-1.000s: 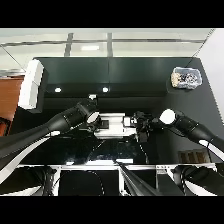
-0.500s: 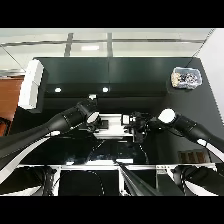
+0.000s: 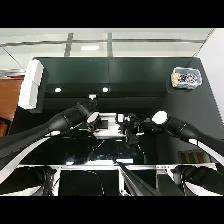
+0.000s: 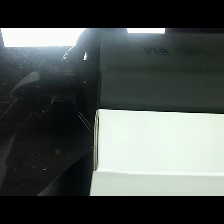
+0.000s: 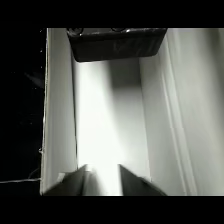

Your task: Fold the box and place the chain.

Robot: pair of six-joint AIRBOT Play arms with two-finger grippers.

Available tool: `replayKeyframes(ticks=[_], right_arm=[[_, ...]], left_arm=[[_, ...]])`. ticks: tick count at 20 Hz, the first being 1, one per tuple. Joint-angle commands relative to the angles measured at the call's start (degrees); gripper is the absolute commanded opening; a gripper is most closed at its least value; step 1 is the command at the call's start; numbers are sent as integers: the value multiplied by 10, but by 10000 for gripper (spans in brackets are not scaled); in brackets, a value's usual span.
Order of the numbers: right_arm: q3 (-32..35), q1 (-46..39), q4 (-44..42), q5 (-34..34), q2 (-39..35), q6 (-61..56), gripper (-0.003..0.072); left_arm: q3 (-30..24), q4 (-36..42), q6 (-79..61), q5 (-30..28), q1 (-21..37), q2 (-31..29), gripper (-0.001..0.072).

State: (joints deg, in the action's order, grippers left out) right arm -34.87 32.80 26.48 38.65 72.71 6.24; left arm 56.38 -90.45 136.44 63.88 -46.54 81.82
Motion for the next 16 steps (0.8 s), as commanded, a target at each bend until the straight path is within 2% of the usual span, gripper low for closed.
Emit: replayKeyframes(ticks=[1, 2, 3, 4, 5, 6, 7, 9, 11, 12, 14, 16], right_arm=[[0, 2, -5, -3, 2, -9, 310], [0, 2, -5, -3, 2, -15, 162], [0, 2, -6, -3, 2, -16, 278], [0, 2, -5, -3, 2, -27, 425], [0, 0, 5, -2, 2, -48, 248], [0, -3, 21, 4, 1, -69, 25], [0, -10, 33, 17, -3, -104, 13], [-11, -33, 75, 70, -37, -247, 13], [-60, -75, 185, 202, -103, -379, 13], [-86, -102, 266, 236, -135, -463, 13], [-119, -180, 399, 256, -191, -629, 13], [-105, -289, 425, 251, -207, -753, 13]], left_arm=[[1, 1, 1, -2, 0, 0, 31], [1, 1, 1, -2, 0, 0, 31], [0, 1, 1, -2, 0, 0, 31], [0, 1, 1, -2, 0, 0, 31], [0, 1, 1, -2, 0, 0, 31], [0, 1, 1, -2, 0, 0, 31], [0, 1, 1, -4, 0, 0, 31], [0, 1, 1, -6, 0, 0, 32], [0, 0, 1, -8, 0, 0, 31], [0, 0, 1, -9, 1, 0, 31], [0, 0, 1, -9, 1, 0, 31], [0, 0, 1, -9, 1, 0, 31]])
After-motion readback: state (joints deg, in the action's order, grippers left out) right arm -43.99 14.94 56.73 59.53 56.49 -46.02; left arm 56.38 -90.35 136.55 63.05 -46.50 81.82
